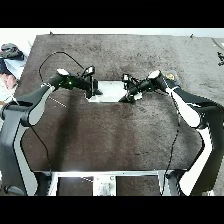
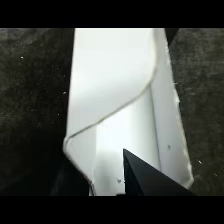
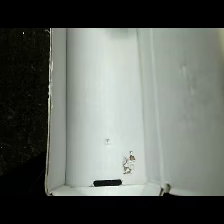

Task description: Fold the box and place the chain.

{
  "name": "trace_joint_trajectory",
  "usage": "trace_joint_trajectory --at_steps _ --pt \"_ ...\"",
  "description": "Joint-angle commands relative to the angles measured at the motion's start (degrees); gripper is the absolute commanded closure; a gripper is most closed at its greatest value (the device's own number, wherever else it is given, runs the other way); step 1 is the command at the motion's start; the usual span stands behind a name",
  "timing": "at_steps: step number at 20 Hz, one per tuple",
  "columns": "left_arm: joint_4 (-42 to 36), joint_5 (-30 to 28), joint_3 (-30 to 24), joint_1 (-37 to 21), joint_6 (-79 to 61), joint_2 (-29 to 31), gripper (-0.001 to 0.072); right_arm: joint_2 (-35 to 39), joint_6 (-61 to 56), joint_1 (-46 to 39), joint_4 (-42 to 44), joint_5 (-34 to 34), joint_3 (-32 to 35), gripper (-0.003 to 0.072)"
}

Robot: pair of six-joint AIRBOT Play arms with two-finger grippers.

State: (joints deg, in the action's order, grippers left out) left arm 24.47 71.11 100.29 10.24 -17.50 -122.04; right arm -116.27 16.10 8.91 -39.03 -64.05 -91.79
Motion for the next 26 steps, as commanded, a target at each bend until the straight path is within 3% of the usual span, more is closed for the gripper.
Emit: trace_joint_trajectory --at_steps 1,5,7,8,12,16,19,26 --pt "0.2 4.8 1.1 -2.6 2.8 1.4 0.0354 0.0 0.0 0.0 0.0 0.0 0.0 0.0225" --pt "0.1 14.2 3.0 -6.3 8.5 4.5 0.0362 0.0 0.0 0.0 0.0 0.0 0.0 0.0226" --pt "-0.5 17.7 3.3 -7.1 13.6 6.9 0.0669 0.0 0.0 0.0 0.0 0.0 0.0 0.0225" --pt "-1.0 19.1 3.3 -7.1 13.9 7.9 0.0701 0.0 0.0 0.0 0.0 0.0 0.0 0.0225" --pt "-0.4 19.1 3.1 -4.3 17.9 10.0 0.0701 0.0 0.0 0.0 0.0 0.0 0.0 0.0225" --pt "-0.5 13.4 -1.4 -0.2 18.7 10.0 0.0700 0.0 0.0 0.0 0.0 0.0 0.0 0.0226" --pt "-0.5 4.7 -4.7 2.8 19.3 10.0 0.0700 0.0 0.0 0.0 0.0 0.0 0.0 0.0225" --pt "-1.3 -9.9 -5.2 4.0 25.4 7.9 0.0699 0.0 0.0 0.0 0.0 0.0 0.0 0.0225"
